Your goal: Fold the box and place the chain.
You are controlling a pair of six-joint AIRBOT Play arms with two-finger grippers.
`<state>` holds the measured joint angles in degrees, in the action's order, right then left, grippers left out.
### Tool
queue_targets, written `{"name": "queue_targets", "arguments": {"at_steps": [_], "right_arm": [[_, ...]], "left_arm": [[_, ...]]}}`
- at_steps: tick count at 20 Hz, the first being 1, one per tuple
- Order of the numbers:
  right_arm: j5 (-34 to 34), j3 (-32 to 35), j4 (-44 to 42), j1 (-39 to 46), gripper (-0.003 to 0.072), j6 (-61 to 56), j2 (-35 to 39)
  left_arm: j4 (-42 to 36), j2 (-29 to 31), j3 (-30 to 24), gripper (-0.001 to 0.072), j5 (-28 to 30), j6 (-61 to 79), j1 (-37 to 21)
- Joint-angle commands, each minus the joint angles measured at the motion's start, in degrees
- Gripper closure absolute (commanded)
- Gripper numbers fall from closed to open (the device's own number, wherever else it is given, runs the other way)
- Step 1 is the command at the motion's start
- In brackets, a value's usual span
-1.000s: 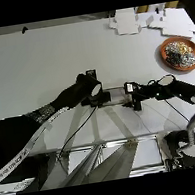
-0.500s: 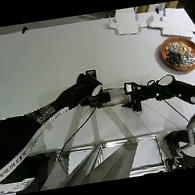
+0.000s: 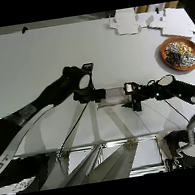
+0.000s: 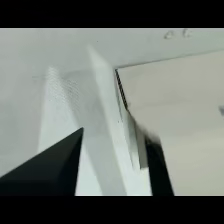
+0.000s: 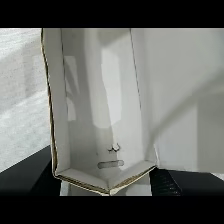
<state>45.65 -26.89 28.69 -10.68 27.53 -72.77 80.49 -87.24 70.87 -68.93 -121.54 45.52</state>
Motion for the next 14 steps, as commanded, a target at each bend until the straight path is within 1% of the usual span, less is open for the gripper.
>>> {"name": "queue_targets", "arguments": {"at_steps": [1,2,3,4,5,7,8,9,11,12,13,14], "right_arm": [[0.0,0.0,0.0,0.0,0.0346,0.0,0.0],[0.0,0.0,0.0,0.0,0.0346,0.0,0.0],[0.0,0.0,0.0,0.0,0.0346,0.0,0.0],[0.0,0.0,0.0,0.0,0.0346,0.0,0.0],[0.0,0.0,0.0,0.0,0.0346,0.0,0.0],[0.0,0.0,0.0,0.0,0.0346,0.0,0.0],[0.0,0.0,0.0,0.0,0.0346,0.0,0.0],[0.0,0.0,0.0,0.0,0.0346,0.0,0.0],[0.0,0.0,0.0,0.0,0.0346,0.0,0.0],[0.0,0.0,0.0,0.0,0.0346,0.0,0.0],[0.0,0.0,0.0,0.0,0.0346,0.0,0.0],[0.0,0.0,0.0,0.0,0.0346,0.0,0.0]], "left_arm": [[-6.5,4.9,-0.5,0.0133,-3.9,19.6,-4.2],[-10.4,6.5,-1.6,0.0133,-6.8,30.0,-5.6],[-13.3,8.2,-3.1,0.0129,-8.4,41.1,-6.9],[-15.9,10.4,-5.7,0.0104,-8.2,54.6,-8.3],[-17.9,12.4,-8.6,0.0072,-6.6,68.3,-9.8],[-23.4,15.8,-16.2,0.0072,1.4,96.0,-13.6],[-27.0,16.2,-19.9,0.0073,5.4,108.5,-15.4],[-30.0,16.0,-23.0,0.0075,8.8,118.0,-16.6],[-36.1,14.3,-28.9,0.0068,17.0,132.3,-17.7],[-39.5,13.0,-30.6,0.0058,20.8,136.8,-17.7],[-42.8,11.7,-31.6,0.0058,24.1,139.8,-17.7],[-45.7,10.1,-31.7,0.0058,25.8,141.5,-17.7]]}}
